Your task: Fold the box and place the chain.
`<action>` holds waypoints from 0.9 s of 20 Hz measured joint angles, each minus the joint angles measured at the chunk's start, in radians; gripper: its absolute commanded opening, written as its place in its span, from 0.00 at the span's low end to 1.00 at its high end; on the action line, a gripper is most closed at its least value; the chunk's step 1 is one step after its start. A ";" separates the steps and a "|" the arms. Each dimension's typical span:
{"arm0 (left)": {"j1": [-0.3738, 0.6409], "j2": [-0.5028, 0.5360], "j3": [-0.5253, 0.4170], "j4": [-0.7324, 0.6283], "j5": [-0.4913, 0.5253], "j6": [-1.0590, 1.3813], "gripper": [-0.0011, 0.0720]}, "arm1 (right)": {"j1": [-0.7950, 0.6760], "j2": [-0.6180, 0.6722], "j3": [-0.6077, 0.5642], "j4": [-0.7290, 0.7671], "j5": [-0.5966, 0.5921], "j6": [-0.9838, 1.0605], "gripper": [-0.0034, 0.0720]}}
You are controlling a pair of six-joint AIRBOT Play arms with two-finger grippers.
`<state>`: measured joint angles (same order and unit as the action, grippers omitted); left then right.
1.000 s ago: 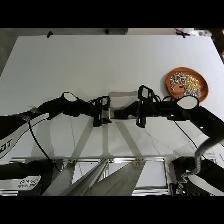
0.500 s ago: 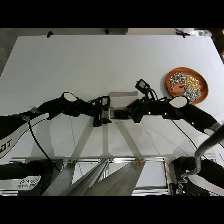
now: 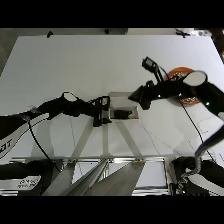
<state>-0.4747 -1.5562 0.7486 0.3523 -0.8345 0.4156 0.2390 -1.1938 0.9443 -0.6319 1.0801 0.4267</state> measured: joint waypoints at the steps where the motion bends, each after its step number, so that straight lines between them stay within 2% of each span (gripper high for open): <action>1: 0.000 0.000 0.000 0.000 0.000 0.000 0.39 | -0.003 -0.020 0.064 -0.017 0.010 0.007 0.06; 5: 0.000 0.000 0.000 0.000 0.000 0.000 0.39 | -0.008 -0.184 0.304 -0.082 0.059 0.017 0.06; 8: 0.000 0.000 0.000 0.000 0.000 0.000 0.39 | -0.007 -0.328 0.412 -0.110 0.105 0.020 0.06; 12: 0.000 0.000 0.000 0.000 0.000 0.000 0.39 | 0.014 -0.445 0.460 -0.192 0.161 0.022 0.06; 18: 0.000 0.000 0.000 0.000 0.000 0.000 0.39 | 0.060 -0.486 0.477 -0.355 0.239 0.019 0.06</action>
<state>-0.4747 -1.5562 0.7486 0.3519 -0.8345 0.4156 0.2985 -1.6802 1.4212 -0.9871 1.3193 0.4458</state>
